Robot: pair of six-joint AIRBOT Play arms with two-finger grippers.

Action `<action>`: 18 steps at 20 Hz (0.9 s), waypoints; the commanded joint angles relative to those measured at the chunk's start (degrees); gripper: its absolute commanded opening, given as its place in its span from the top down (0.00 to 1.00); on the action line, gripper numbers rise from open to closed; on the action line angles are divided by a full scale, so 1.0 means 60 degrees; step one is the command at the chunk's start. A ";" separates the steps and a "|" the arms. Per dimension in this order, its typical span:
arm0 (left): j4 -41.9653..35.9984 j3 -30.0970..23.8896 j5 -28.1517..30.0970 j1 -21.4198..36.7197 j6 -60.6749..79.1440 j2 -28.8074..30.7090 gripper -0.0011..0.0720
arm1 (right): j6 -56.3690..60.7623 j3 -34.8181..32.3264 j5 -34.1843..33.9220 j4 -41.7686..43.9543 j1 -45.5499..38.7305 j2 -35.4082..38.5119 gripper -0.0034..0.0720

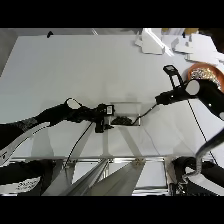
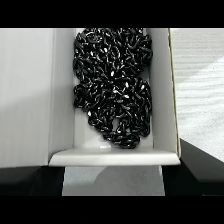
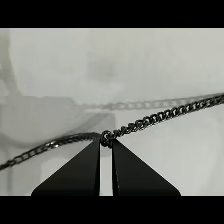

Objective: Fold the box and place the chain.

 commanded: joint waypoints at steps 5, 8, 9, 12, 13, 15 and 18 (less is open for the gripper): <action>0.0000 0.0000 0.0004 0.0007 0.0004 0.0004 0.70 | -0.0627 -0.0240 0.1443 0.1723 0.1031 0.3224 0.93; 0.0000 0.0000 0.0004 0.0007 0.0004 0.0004 0.70 | -0.0299 -0.0240 0.1443 0.1993 0.2062 0.4200 0.93; 0.0000 0.0000 0.0000 0.0007 0.0004 0.0004 0.70 | -0.0259 -0.0240 0.1428 0.2222 0.2408 0.4437 0.93; 0.0000 0.0000 0.0000 0.0007 0.0004 0.0004 0.70 | -0.0033 -0.0240 0.1169 0.2728 0.3348 0.4743 0.93; 0.0000 0.0000 0.0004 0.0007 0.0004 0.0004 0.70 | 0.0073 -0.0240 0.0969 0.2922 0.3657 0.4739 0.93; 0.0000 0.0000 0.0004 0.0007 0.0004 0.0004 0.70 | 0.0204 -0.0240 0.0288 0.2980 0.4404 0.4736 0.93; 0.0000 0.0000 0.0004 0.0007 0.0004 0.0004 0.70 | 0.0393 -0.0240 -0.0769 0.2863 0.5344 0.4579 0.93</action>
